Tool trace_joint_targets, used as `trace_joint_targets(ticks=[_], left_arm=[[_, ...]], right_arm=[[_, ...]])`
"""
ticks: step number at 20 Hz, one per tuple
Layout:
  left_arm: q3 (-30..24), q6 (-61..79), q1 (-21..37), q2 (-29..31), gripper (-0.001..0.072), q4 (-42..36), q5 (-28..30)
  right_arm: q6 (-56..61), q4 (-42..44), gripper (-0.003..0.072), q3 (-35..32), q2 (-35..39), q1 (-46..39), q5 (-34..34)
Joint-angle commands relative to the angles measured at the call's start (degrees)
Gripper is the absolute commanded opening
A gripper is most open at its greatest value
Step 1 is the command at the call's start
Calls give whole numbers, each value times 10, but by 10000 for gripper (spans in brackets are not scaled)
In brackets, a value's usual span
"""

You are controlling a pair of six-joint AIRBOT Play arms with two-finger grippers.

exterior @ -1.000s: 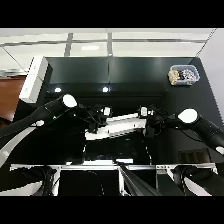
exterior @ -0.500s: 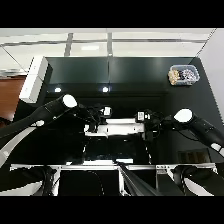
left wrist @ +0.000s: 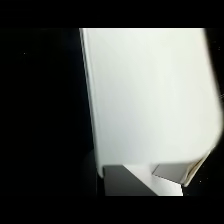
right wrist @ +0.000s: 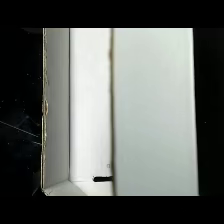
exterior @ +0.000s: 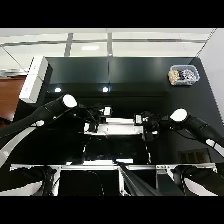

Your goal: Fold the box and place the chain.

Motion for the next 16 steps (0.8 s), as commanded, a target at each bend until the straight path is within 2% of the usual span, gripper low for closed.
trace_joint_targets(ticks=[1, 16], left_arm=[[0, 0, 0, 0, 25, 0, 0], [0, 0, 0, 0, 25, 0, 0]], right_arm=[[-11, 11, 720, 0, -7, 1, -2], [-10, 10, 720, 0, -45, 1, -10]])
